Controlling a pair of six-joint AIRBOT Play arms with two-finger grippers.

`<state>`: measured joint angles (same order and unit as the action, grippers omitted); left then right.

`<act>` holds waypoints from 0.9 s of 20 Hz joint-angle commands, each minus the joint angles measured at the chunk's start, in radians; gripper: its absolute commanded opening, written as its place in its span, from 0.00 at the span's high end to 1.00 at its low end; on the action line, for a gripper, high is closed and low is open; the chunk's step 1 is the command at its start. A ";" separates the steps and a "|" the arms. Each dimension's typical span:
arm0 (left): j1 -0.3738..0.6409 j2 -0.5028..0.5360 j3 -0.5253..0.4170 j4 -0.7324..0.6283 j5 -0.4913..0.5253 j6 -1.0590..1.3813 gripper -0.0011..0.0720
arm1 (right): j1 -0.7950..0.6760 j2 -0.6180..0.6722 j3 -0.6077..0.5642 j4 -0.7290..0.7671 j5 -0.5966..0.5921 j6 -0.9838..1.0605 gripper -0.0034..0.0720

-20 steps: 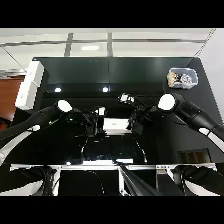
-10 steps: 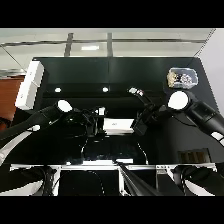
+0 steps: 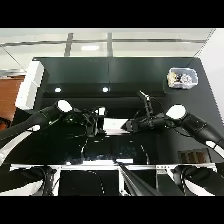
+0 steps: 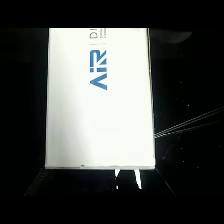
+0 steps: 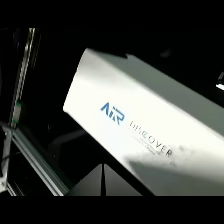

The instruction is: Fold the box and place the chain.

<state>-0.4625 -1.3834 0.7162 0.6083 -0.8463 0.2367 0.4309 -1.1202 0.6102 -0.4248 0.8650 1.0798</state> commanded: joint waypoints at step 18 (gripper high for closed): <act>0.001 0.004 0.000 -0.043 -0.007 -0.005 0.32 | -0.269 0.101 0.158 -0.224 0.297 0.075 0.94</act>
<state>-0.4625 -1.3827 0.7162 0.5930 -0.8463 0.2337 0.3000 -1.1000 0.7246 -0.5327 0.9894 1.1069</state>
